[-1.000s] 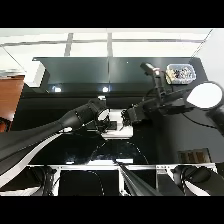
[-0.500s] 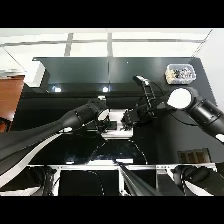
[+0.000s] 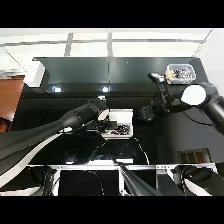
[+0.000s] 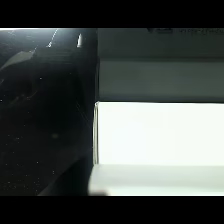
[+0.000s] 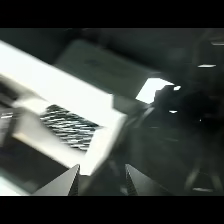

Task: Fold the box and place the chain.

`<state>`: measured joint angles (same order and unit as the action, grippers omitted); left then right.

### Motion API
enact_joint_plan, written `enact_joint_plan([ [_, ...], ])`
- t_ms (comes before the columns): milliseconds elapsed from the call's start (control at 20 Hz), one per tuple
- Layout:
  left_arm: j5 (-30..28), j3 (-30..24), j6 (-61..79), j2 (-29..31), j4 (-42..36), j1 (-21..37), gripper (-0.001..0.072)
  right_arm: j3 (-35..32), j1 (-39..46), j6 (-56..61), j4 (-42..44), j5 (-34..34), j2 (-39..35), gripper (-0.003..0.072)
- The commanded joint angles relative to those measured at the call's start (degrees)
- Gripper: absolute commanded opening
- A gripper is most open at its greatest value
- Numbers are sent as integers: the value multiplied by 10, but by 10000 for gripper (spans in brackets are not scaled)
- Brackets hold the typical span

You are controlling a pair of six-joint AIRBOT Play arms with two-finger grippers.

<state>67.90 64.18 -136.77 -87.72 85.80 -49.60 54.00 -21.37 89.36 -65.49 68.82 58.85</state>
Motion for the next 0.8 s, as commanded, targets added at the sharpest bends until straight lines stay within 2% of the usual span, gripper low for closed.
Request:
enact_joint_plan([
  [0,-9,0,-2,0,-12,2,27,0,35,-5,-38,11,-24,356],
  [300,-3,26,-2,0,-12,2,27,0,35,-24,-38,13,-24,355],
  [350,-4,32,-4,0,-10,2,48,-1,35,-27,-38,12,-24,355],
  [400,-4,37,-6,0,-7,2,207,-2,35,-29,-38,12,-24,355],
  [450,-5,43,-6,0,-6,4,438,-5,35,-28,-38,10,-24,356],
  [500,-6,50,-2,0,-10,6,486,-9,35,-28,-38,10,-24,355],
  [650,3,75,88,21,-20,14,486,-29,35,-28,-38,9,-24,356],
  [750,12,74,143,71,-2,14,486,-36,35,-28,-42,19,-24,356],
])
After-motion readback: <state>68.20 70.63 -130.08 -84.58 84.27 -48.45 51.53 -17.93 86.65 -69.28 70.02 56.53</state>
